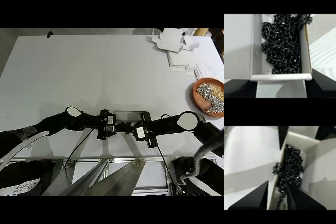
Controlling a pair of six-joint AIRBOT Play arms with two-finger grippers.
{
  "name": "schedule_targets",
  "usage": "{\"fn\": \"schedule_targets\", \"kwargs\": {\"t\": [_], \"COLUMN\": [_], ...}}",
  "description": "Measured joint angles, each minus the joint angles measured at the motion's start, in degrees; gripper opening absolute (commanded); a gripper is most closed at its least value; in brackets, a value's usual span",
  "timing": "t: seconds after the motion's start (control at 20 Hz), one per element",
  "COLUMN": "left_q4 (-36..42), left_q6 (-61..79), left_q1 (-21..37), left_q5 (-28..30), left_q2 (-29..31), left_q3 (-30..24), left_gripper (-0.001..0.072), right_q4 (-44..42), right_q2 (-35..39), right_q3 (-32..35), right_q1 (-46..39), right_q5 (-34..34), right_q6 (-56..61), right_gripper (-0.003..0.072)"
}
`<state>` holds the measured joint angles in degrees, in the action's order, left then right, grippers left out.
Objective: Fold the box and place the chain.
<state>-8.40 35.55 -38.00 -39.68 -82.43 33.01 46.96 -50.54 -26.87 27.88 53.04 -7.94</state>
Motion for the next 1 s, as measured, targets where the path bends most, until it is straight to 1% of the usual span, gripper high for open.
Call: {"fn": "schedule_targets", "kwargs": {"t": [0.1, 0.3, 0.4, 0.55, 0.75, 1.0], "left_q4": [0.0, 0.0, 0.0, 0.0, 0.0, 0.0], "left_q6": [0.0, 0.0, 0.0, 0.0, 0.0, 0.0], "left_q1": [0.0, 0.0, 0.0, 0.0, 0.0, 0.0], "left_q5": [0.0, 0.0, 0.0, 0.0, 0.0, 0.0], "left_q2": [0.0, 0.0, 0.0, 0.0, 0.0, 0.0], "left_q3": [0.0, 0.0, 0.0, 0.0, 0.0, 0.0], "left_gripper": [0.0276, 0.0276, 0.0276, 0.0276, 0.0276, 0.0276], "right_q4": [0.3, 0.5, 0.6, 0.6, 0.2, -3.2], "right_q2": [-1.4, -3.3, -3.9, -4.8, -6.6, -7.2], "right_q3": [0.0, 0.0, 0.0, 0.0, 0.0, 0.0], "right_q1": [1.2, 3.4, 3.8, 4.1, 4.3, 4.3], "right_q5": [-0.7, -4.2, -5.9, -7.7, -8.7, -9.3], "right_q6": [0.0, 0.0, 0.0, 0.2, 0.4, 0.4], "right_gripper": [0.025, 0.0248, 0.0218, 0.0218, 0.0218, 0.0218]}}
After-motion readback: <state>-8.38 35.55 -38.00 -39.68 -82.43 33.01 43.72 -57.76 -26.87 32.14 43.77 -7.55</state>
